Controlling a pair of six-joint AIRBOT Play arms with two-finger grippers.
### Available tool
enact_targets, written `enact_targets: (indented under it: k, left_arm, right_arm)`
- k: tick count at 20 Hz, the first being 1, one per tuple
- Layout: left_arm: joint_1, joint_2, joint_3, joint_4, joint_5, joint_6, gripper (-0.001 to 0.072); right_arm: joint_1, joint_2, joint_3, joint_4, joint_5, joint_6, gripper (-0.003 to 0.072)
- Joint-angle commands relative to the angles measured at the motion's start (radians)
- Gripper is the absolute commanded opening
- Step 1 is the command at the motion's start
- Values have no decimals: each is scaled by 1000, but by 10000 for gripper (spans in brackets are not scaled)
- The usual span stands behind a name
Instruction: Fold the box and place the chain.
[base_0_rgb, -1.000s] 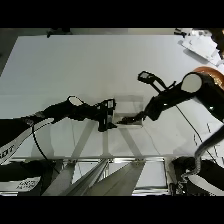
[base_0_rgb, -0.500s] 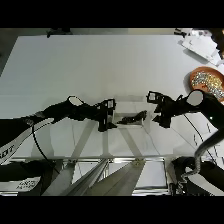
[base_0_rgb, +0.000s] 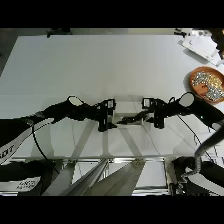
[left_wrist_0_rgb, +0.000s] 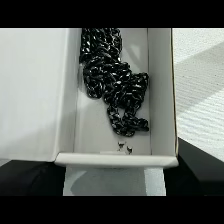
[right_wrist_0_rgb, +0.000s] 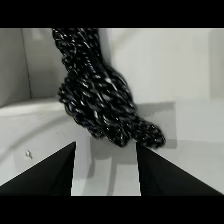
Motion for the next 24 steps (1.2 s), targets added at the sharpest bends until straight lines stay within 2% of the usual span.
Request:
enact_targets:
  k: [1,7,11,13,15,19,24]
  left_arm:
    - [0,0,0,0,0,0,272]
    - [0,0,0,0,0,0,272]
    - [0,0,0,0,0,0,272]
    - [0,0,0,0,0,0,272]
    - [0,0,0,0,0,0,272]
    - [0,0,0,0,0,0,272]
    - [0,0,0,0,0,0,272]
  right_arm:
    - [24,-25,-1,18,-35,-25,420]
    - [24,-45,-1,69,-42,-26,388]
    - [24,-49,-1,99,-37,-26,181]
    - [24,-49,-1,100,-23,-25,150]
    - [24,-48,-1,86,-16,0,21]
    - [24,-26,-1,55,-23,93,22]
    - [24,120,-1,-64,-33,197,22]
